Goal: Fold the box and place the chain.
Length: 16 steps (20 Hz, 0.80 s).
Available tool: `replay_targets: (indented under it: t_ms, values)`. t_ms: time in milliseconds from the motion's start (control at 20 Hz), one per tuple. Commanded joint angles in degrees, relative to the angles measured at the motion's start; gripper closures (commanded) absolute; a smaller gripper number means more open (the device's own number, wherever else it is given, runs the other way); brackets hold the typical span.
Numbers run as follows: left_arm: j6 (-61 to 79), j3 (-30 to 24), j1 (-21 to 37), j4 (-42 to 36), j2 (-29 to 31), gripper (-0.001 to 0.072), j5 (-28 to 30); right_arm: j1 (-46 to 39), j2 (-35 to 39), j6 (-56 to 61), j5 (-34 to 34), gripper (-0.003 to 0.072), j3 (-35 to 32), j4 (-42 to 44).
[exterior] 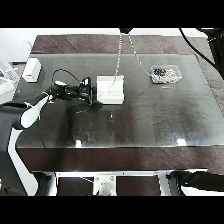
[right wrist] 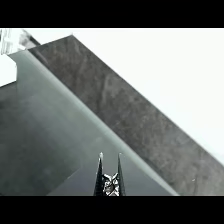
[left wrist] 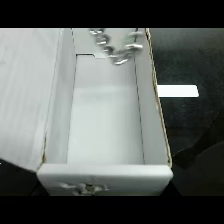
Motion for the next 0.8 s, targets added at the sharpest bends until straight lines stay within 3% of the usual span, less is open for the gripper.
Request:
replay_targets:
  t_ms: [0,300,750]
  values:
    - [0.02,-0.02,0.02,-0.02,0.00,0.0478,0.02,0.00,-0.09,-0.46,-1.77,0.0684,0.07,-0.50]
    - [0.02,-0.02,0.02,-0.02,0.00,0.0478,0.02,0.02,-0.90,1.14,2.34,0.0684,-1.33,0.66]
    - [0.02,-0.02,0.02,-0.02,0.00,0.0478,0.00,0.02,-3.28,3.30,5.38,0.0683,-9.77,7.30]
